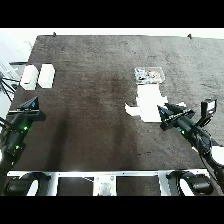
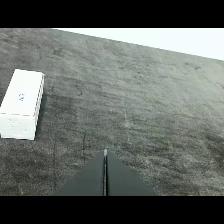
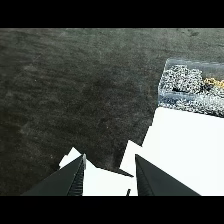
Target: Fold the box and place the chain.
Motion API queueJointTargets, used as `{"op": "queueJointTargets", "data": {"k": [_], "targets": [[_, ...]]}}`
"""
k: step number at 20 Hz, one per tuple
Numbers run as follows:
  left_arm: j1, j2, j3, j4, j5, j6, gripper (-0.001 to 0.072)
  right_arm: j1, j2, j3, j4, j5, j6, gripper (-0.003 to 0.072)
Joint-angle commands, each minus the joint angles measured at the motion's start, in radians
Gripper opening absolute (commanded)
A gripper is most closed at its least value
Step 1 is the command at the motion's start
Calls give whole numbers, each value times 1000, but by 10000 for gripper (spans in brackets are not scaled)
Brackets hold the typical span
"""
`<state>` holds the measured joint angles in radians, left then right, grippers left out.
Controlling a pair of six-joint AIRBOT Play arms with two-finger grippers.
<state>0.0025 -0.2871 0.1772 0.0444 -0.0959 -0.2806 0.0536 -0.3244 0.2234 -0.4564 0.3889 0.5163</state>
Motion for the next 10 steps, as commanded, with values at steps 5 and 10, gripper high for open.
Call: {"op": "queueJointTargets", "data": {"k": [5,10], "targets": [[0,0,0,0,0,0,22,0,1,-3,3,0,0,358],[0,0,0,0,0,0,22,0,0,39,2,-96,-1,356]]}}
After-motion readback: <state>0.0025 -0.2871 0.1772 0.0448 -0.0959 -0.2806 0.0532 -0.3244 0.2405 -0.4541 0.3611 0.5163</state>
